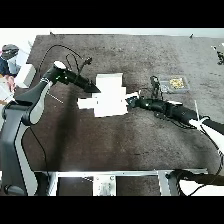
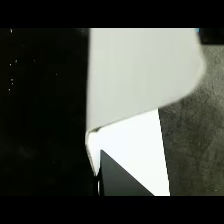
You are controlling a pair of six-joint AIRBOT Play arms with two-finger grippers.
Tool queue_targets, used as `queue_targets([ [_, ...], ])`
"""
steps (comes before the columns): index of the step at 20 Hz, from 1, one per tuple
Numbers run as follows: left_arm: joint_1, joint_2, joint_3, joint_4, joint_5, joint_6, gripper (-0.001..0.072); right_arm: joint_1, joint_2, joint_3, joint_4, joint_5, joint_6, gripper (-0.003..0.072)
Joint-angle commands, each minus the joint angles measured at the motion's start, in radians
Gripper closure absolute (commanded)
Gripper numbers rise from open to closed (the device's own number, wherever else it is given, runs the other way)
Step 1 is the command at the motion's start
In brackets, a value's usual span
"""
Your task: Fold the box and place the chain.
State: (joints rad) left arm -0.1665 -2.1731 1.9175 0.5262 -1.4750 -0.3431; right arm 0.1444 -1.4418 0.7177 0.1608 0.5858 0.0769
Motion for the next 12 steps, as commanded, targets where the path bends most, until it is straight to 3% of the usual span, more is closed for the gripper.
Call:
queue_targets([
  [1, 0.000, 0.000, 0.000, 0.000, 0.003, 0.169, 0.0697, -0.064, 0.047, 0.001, 0.000, 0.058, -0.006, 0.0283],
  [6, 0.000, 0.000, 0.000, 0.001, 0.106, 0.383, 0.0697, -0.229, 0.112, 0.001, 0.000, 0.152, -0.006, 0.0283],
  [9, 0.000, 0.000, 0.000, 0.001, 0.183, 0.441, 0.0697, -0.258, 0.111, 0.001, -0.013, 0.162, -0.006, 0.0283],
  [12, 0.000, 0.000, 0.000, 0.004, 0.195, 0.487, 0.0697, -0.257, 0.111, 0.001, -0.023, 0.150, -0.006, 0.0283],
])
